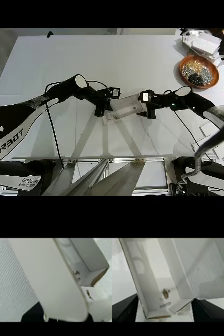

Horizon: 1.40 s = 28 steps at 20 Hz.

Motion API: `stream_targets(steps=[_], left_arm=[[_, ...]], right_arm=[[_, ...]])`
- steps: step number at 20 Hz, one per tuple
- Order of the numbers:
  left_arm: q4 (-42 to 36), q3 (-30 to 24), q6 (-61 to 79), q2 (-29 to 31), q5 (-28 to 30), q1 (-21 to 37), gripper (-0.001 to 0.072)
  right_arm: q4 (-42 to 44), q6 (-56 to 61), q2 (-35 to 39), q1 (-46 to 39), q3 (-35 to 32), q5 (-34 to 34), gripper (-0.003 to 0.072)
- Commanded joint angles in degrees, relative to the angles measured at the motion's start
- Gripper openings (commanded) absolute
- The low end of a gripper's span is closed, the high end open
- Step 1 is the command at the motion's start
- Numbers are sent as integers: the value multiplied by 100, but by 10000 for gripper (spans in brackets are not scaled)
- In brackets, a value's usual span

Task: Fold the box and place the chain.

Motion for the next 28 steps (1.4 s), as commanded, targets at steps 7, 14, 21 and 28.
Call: stream_targets(steps=[7,14,21,28], left_arm=[[-15,4,-2,-2,28,-4,13],[-15,4,-2,-2,28,-4,13],[-15,4,-2,-2,28,-4,13],[-15,4,-2,-2,28,-4,13]], right_arm=[[-527,841,-9,173,-7,372,684],[-673,1034,-9,173,-214,302,567],[-697,922,-11,160,-219,-197,400],[-881,918,-20,162,-234,-299,400]])
